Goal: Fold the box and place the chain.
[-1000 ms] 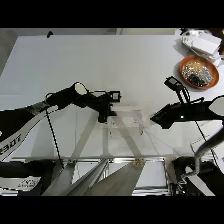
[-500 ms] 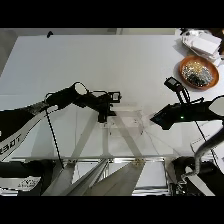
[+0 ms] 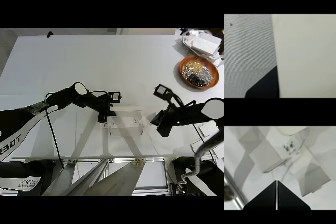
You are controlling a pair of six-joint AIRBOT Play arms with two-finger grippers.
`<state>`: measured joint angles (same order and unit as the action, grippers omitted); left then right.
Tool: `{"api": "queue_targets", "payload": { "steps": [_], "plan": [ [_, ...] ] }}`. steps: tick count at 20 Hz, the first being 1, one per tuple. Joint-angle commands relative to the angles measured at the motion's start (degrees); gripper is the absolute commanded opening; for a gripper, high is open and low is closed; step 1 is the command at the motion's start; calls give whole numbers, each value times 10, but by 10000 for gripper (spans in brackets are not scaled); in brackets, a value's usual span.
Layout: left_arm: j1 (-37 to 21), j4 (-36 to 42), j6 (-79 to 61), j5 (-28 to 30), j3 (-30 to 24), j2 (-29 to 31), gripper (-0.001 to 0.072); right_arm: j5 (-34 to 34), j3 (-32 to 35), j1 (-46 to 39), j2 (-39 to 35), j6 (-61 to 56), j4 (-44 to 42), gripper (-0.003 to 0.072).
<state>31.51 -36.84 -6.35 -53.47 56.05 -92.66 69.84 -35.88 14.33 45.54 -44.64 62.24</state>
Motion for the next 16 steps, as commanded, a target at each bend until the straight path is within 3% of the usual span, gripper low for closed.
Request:
{"api": "queue_targets", "payload": {
  "steps": [1,6,10,11,13,15,16],
  "plan": [
    [0,0,0,0,0,0,13,23,0,83,2,-1,95,6],
    [0,0,0,1,0,0,13,-34,0,242,2,-85,174,6],
    [0,1,0,0,0,0,13,-66,14,257,-27,-107,171,9],
    [0,1,0,1,0,0,13,-74,26,257,-41,-83,169,83],
    [0,1,0,1,0,0,13,-91,68,261,-69,-6,156,441],
    [0,1,0,1,0,0,13,-139,124,280,-92,19,160,678],
    [0,1,0,1,0,0,13,-174,149,293,-97,19,167,687]
  ]
}}
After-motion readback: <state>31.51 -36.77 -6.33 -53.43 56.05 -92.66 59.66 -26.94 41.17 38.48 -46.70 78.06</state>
